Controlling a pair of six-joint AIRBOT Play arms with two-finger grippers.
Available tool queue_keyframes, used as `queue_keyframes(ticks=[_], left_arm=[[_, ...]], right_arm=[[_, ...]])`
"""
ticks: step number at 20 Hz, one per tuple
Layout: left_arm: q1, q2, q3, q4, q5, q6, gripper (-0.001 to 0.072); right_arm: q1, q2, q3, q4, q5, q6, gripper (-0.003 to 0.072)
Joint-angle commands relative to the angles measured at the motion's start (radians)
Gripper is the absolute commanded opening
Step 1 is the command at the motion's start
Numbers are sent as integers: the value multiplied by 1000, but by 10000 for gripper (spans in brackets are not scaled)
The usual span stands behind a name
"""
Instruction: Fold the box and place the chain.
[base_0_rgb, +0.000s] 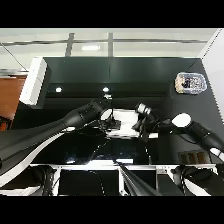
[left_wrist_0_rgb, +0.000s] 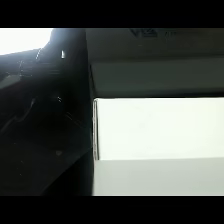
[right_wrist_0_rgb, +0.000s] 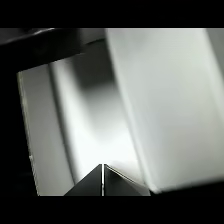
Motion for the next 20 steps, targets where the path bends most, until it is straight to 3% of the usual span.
queue_keyframes(ticks=[1, 4, 6, 8, 12, 14, 20], left_arm=[[0, 0, 1, 2, -10, 1, 28], [0, 0, 1, 2, -27, 1, 28], [0, 0, 1, 2, -26, 1, 28], [0, 0, 1, 3, -26, 1, 28], [0, 0, 1, 3, -22, 1, 28], [0, 0, 1, 3, -21, 1, 28], [0, 0, 1, 3, -21, 1, 28]], right_arm=[[-167, 82, 92, -164, 215, 523, 14], [-457, 154, 146, -265, 400, 759, 14], [-640, 157, 105, -303, 385, 928, 14], [-721, 156, 25, -324, 380, 1051, 13], [-684, 143, -145, -307, 348, 1103, 13], [-636, 130, -202, -230, 339, 1088, 13], [-416, -18, -187, 99, 318, 840, 14]])
